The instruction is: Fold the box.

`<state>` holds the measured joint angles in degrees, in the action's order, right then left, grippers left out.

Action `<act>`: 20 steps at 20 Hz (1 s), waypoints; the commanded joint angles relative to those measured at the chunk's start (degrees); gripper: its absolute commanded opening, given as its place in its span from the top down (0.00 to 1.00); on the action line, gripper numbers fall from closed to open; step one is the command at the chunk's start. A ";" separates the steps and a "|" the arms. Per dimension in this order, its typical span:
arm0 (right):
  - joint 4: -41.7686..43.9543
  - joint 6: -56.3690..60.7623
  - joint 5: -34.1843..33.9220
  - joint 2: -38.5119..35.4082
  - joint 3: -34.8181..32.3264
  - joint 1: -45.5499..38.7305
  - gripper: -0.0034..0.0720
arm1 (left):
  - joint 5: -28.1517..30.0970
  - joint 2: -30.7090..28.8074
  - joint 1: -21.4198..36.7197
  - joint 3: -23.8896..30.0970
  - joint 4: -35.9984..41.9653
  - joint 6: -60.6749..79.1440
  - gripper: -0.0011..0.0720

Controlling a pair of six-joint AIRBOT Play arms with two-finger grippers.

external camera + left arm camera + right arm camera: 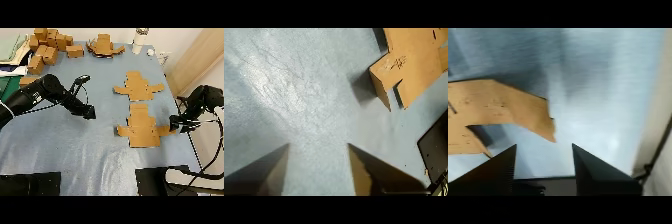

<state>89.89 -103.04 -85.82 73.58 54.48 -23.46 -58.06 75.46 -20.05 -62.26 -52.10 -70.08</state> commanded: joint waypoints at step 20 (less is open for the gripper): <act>47.04 -18.56 18.53 -12.79 -19.10 28.35 0.95 | -7.04 0.42 7.15 -4.02 9.03 2.01 0.16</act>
